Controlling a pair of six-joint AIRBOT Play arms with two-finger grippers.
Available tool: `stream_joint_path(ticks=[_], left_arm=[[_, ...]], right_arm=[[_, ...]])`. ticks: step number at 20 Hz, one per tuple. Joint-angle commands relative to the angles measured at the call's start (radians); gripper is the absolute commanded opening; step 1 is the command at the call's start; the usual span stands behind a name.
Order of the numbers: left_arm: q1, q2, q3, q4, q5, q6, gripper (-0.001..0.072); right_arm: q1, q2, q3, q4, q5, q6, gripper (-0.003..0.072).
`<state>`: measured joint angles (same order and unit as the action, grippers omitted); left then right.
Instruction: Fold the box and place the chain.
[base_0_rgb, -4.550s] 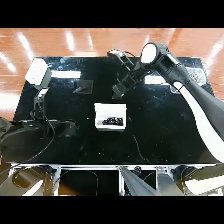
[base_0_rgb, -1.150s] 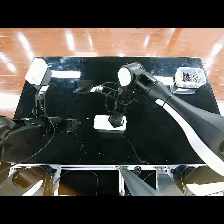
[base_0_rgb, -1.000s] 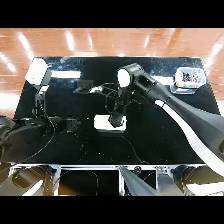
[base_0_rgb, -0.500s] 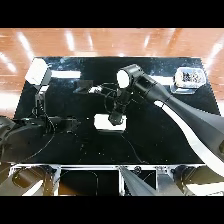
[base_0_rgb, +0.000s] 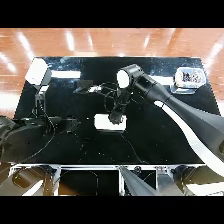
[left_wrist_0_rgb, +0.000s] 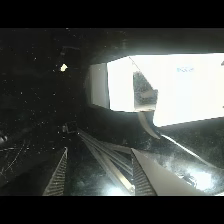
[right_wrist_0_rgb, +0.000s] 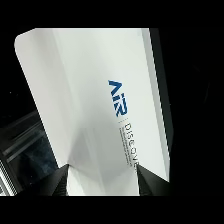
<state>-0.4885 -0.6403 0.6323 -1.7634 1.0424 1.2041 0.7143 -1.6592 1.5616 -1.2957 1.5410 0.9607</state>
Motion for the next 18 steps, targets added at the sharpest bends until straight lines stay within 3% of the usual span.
stream_joint_path(ticks=[1,3,4,5,18], left_arm=[[0.001,0.000,-0.001,0.000,0.000,0.000,0.0507],[0.001,0.000,-0.001,0.000,0.000,0.000,0.0508],[0.001,0.000,-0.001,0.000,0.000,0.000,0.0508],[0.001,0.000,-0.001,0.000,0.000,0.000,0.0507],[0.001,0.000,-0.013,-0.003,0.000,0.000,0.0508]], right_arm=[[0.000,-0.001,0.000,-0.002,-0.008,0.000,0.0463],[0.000,-0.001,0.000,-0.008,-0.008,0.000,0.0461],[0.000,-0.001,0.000,-0.013,-0.007,0.000,0.0333],[0.000,-0.001,0.000,-0.016,-0.006,0.000,0.0293],[0.011,-0.002,0.000,-0.080,-0.020,0.000,0.0291]])
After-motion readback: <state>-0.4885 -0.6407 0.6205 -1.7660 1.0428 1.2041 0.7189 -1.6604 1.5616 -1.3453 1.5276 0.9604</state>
